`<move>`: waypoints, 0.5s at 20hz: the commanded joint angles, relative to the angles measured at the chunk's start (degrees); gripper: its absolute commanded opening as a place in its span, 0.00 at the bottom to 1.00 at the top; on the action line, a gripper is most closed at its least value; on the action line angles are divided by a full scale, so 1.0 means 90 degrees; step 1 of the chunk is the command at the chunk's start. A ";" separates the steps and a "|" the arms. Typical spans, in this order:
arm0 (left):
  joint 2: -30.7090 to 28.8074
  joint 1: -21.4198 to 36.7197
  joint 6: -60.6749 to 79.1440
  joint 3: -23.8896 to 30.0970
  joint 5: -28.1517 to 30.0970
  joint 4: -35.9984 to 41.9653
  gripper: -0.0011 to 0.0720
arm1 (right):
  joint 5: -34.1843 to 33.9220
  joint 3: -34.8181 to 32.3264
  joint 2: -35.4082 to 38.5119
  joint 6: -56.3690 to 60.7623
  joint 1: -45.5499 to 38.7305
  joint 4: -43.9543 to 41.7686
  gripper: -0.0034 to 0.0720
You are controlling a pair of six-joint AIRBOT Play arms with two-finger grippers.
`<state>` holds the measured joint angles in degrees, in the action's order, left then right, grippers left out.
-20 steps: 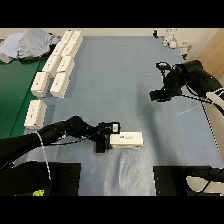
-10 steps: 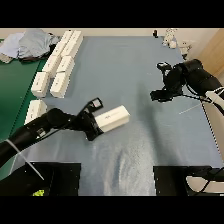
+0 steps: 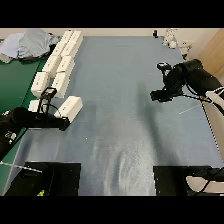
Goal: Fold the box.
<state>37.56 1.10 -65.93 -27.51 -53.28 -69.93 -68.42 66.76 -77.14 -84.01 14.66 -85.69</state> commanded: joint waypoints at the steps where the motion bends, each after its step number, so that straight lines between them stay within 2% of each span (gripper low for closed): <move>1: 0.0138 0.0699 -0.0350 0.0019 -0.0022 -0.0335 0.59 | 0.0000 0.0007 -0.0005 0.0002 -0.0005 -0.0005 0.06; 6: 0.0867 0.0959 -0.0352 0.0017 0.0678 -0.0444 0.59 | 0.0000 0.0007 -0.0005 0.0002 -0.0005 -0.0005 0.06; 10: 0.1088 0.0957 -0.0347 0.0017 0.1411 -0.0568 0.59 | 0.0000 0.0007 -0.0005 0.0002 -0.0005 -0.0002 0.06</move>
